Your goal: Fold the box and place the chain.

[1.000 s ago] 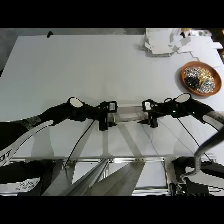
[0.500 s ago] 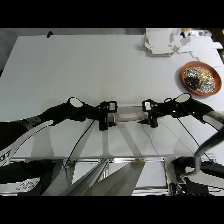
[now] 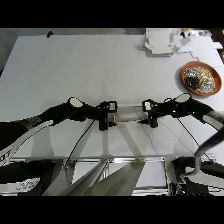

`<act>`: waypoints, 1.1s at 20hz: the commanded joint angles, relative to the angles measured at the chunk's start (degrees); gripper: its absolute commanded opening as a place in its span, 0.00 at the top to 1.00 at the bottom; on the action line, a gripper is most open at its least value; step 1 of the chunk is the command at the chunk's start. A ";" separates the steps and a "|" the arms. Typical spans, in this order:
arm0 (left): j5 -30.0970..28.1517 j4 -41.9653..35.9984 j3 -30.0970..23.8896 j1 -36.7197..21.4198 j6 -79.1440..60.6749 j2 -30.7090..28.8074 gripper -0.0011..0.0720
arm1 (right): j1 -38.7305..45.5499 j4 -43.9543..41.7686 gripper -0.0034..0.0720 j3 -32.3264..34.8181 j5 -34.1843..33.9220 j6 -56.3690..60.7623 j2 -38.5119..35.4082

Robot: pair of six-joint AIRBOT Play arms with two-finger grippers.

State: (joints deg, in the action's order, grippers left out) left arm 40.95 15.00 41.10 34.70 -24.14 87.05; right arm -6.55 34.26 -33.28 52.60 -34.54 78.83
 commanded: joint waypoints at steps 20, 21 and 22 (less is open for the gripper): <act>0.00 0.00 -0.02 0.02 -0.02 0.00 0.64 | 0.59 25.88 0.51 0.00 1.20 33.57 -19.19; 0.02 0.00 -0.02 0.02 -0.02 0.00 0.64 | 0.59 24.13 0.63 0.00 2.21 33.79 -20.92; 0.00 0.00 -0.02 0.02 -0.02 0.02 0.64 | 0.59 20.63 0.78 0.00 3.54 33.62 -21.88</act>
